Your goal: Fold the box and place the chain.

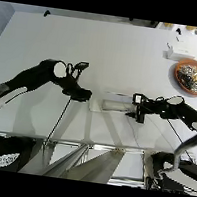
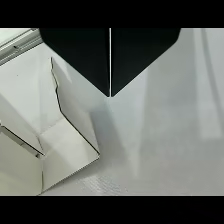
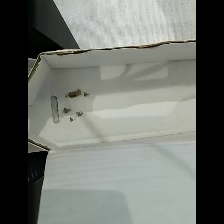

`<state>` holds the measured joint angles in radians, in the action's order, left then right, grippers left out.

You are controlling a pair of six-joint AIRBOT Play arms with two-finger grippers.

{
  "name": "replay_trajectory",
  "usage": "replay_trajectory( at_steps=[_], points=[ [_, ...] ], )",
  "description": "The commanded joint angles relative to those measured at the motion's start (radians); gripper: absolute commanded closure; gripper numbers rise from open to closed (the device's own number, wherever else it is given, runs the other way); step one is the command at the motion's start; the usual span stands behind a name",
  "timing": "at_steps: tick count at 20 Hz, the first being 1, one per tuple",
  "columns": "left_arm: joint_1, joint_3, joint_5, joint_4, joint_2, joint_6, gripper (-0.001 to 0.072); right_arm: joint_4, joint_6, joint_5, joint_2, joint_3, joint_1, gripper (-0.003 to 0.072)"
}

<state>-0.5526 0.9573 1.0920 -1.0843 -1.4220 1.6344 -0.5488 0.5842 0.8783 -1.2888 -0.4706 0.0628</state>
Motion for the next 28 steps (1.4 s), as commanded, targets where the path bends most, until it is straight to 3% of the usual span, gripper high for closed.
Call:
replay_trajectory(
  at_steps=[1,11,20,26,27,28],
  points=[
    [-0.024,-0.001,0.003,0.062,-0.068,0.000,0.0703,0.000,0.000,0.000,0.001,-0.001,0.000,0.0272],
    [-0.050,0.000,-0.011,0.101,-0.091,-0.073,0.0703,0.000,0.000,0.000,0.001,-0.001,0.000,0.0272],
    [-0.061,0.000,-0.050,0.140,-0.008,-0.136,0.0703,0.000,0.000,0.000,0.001,-0.001,0.000,0.0272],
    [-0.105,0.000,-0.132,0.194,-0.007,-0.161,0.0694,0.000,0.000,0.000,0.001,-0.001,0.000,0.0272],
    [-0.109,0.000,-0.132,0.195,-0.007,-0.161,0.0675,0.000,0.000,0.000,0.001,-0.001,0.000,0.0272],
    [-0.110,0.000,-0.132,0.197,-0.007,-0.161,0.0606,0.000,0.000,0.000,0.001,-0.001,0.000,0.0272]
  ],
)
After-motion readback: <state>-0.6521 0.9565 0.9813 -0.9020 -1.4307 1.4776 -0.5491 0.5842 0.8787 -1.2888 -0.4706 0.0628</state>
